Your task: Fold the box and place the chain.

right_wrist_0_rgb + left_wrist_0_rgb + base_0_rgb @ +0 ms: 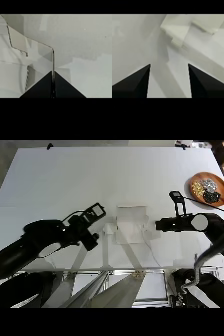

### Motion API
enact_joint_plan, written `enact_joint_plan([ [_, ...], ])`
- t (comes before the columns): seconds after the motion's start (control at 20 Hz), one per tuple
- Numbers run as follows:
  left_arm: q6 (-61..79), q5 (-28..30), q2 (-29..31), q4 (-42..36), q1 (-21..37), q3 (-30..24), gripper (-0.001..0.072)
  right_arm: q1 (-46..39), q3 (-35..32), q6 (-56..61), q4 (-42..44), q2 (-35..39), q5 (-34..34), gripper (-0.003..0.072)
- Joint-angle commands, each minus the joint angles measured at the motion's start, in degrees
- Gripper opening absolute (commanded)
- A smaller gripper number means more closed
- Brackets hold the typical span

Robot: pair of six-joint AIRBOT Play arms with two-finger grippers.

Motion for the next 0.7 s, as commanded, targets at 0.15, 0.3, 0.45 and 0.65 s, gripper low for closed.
enact_joint_plan([
  [0.15, 27.15, 6.21, -14.45, -24.48, 9.14, 10.01, 0.0447, 0.07, -0.20, -1.29, 1.42, -0.26, 2.27, 0.0008],
  [0.3, 38.14, -4.24, -20.61, -34.01, 15.43, 17.86, 0.0419, 0.07, -0.20, -1.29, 1.44, -0.26, 2.23, 0.0008],
  [0.45, 40.48, -12.81, -25.22, -34.29, 19.91, 21.27, 0.0470, 0.07, -0.20, -1.70, 1.49, -0.26, 2.23, 0.0008],
  [0.65, 43.69, -13.33, -28.37, -39.54, 20.76, 21.35, 0.0518, 0.07, -0.20, -1.70, 1.51, -0.26, 2.25, 0.0008],
])
